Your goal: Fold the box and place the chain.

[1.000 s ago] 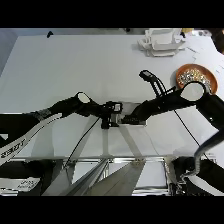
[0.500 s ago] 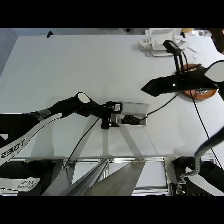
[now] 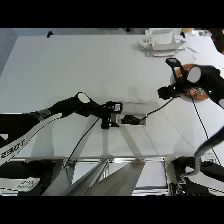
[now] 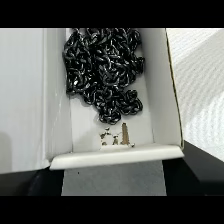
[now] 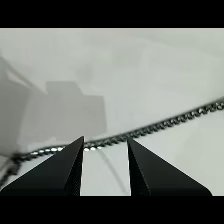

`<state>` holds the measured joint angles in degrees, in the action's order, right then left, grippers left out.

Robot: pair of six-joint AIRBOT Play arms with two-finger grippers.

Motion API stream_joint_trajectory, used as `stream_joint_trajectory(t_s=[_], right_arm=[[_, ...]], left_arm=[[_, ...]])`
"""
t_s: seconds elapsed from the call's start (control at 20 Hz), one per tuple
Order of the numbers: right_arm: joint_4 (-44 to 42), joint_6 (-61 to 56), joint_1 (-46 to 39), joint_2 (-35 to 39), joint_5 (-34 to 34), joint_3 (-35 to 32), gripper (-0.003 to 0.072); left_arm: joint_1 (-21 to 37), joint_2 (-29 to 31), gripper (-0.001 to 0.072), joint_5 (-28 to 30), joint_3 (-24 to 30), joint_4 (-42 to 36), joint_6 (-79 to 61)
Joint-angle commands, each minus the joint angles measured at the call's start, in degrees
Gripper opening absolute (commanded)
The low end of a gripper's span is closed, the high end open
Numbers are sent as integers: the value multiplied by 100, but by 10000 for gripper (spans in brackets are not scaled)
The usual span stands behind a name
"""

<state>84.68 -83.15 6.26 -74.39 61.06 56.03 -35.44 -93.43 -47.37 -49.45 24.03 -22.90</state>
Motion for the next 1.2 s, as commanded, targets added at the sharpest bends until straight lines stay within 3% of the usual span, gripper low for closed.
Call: stream_joint_trajectory(t_s=[0.0, 0.65, 0.9, 1.0, 1.15], right_arm=[[560, -393, -9, -398, 83, -214, 309], [542, -407, -9, -485, -483, -667, 293], [529, -404, -9, -485, -667, -905, 202], [529, -402, -7, -476, -640, -938, 9], [485, -385, 15, -199, -389, -938, 12]], left_arm=[[0, 4, 44, 2, 2, 0, -2], [0, 4, 44, 0, 2, 0, -2], [-2, 4, 44, 0, 2, 0, -2], [0, 4, 44, 2, 2, 0, -2], [0, 4, 44, 2, 2, 0, -2]])
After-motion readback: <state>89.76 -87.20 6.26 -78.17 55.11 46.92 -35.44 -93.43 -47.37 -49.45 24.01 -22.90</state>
